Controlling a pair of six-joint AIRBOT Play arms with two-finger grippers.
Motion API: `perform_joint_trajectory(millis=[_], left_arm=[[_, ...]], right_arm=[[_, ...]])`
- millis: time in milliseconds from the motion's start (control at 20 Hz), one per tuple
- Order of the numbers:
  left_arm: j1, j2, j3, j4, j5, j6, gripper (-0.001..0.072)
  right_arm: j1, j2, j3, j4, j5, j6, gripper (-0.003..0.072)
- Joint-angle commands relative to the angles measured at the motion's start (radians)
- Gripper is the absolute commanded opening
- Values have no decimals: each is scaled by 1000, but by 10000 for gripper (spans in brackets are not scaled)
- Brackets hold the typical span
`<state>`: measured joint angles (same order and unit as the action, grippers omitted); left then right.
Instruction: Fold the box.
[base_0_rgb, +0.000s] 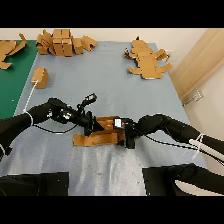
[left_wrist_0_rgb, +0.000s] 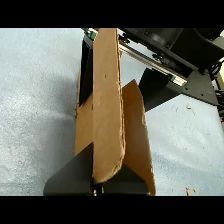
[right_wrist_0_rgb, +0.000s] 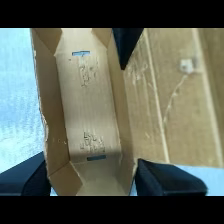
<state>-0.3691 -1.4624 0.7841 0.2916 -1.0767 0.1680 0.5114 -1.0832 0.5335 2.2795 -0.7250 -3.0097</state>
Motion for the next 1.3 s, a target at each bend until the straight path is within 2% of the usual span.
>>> perform_joint_trajectory(millis=[0, 250, 1250], left_arm=[[1, 0, 0, 0, 1, 0, 11], [1, 0, 0, 0, 1, 0, 11], [1, 0, 0, 0, 1, 0, 11]], right_arm=[[0, -2, 1, -5, -1, 1, 708], [2, -26, 1, -4, 62, 1, 708], [8, -30, 1, -20, 25, 1, 708]])
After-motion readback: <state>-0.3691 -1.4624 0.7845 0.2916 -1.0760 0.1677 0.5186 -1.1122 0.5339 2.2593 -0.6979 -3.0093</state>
